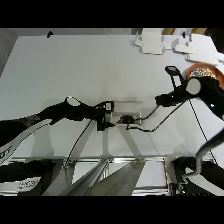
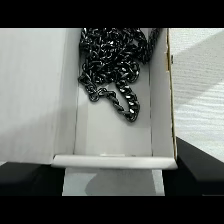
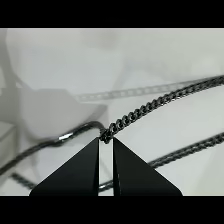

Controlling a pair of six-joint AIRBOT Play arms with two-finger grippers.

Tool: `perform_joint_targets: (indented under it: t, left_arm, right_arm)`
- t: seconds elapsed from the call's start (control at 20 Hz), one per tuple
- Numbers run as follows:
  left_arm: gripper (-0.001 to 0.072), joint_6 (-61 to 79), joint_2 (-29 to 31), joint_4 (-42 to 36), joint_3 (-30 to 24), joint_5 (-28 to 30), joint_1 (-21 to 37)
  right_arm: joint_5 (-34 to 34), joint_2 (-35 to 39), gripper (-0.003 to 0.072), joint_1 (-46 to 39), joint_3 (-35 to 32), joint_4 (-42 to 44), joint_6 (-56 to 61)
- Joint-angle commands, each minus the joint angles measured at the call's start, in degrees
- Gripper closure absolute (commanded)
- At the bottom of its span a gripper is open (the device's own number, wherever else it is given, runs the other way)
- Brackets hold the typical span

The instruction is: Fold the box and place the chain.

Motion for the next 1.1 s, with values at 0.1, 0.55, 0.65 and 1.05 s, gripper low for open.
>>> perform_joint_targets:
  t: [0.1,0.55,0.65,1.05]
  left_arm:
    - [0.0391,0.02,0.02,0.02,0.02,0.0,0.0]
    - [0.0391,0.02,0.02,0.02,0.02,0.0,0.0]
    - [0.0391,0.02,0.02,0.02,0.02,0.0,0.0]
    - [0.0391,0.02,0.02,0.02,0.02,0.0,0.0]
  right_arm:
    - [0.63,15.32,0.0664,9.68,0.0,7.3,-1.07]
    - [-11.13,17.99,0.0663,32.15,0.0,7.52,6.56]
    - [-14.75,17.99,0.0663,33.9,0.0,7.54,6.51]
    - [-13.03,16.57,0.0663,34.18,0.0,1.51,8.07]
